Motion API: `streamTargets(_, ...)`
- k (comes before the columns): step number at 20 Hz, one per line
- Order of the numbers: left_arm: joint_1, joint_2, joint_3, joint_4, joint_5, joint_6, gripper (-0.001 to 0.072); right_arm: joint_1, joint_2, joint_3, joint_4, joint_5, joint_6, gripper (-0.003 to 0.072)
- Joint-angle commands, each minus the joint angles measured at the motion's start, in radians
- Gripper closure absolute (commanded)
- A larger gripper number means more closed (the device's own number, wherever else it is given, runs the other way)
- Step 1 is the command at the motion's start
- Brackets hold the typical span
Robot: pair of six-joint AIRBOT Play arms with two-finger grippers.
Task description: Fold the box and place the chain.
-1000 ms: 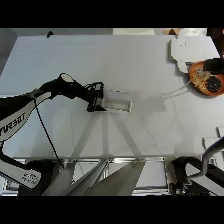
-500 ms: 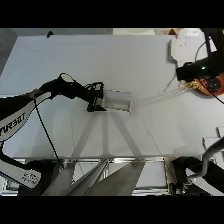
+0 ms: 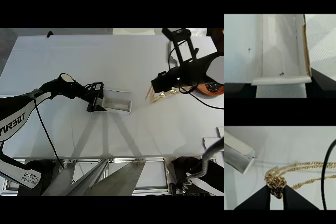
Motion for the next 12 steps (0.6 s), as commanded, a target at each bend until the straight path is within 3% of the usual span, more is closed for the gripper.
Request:
streamTargets(1, 0.000, 0.000, 0.000, 0.000, 0.000, 0.000, 0.0375, 0.066, -0.023, -0.003, 0.000, 0.002, 0.013, 0.0679)
streamTargets(6, 0.000, 0.000, 0.000, 0.000, 0.000, 0.000, 0.0375, 0.160, -0.065, -0.065, 0.032, -0.070, 0.015, 0.0679)
streamTargets(12, 0.000, 0.000, 0.000, 0.000, 0.000, 0.000, 0.0375, 0.256, -0.068, -0.292, 0.030, -0.404, 0.127, 0.0679)
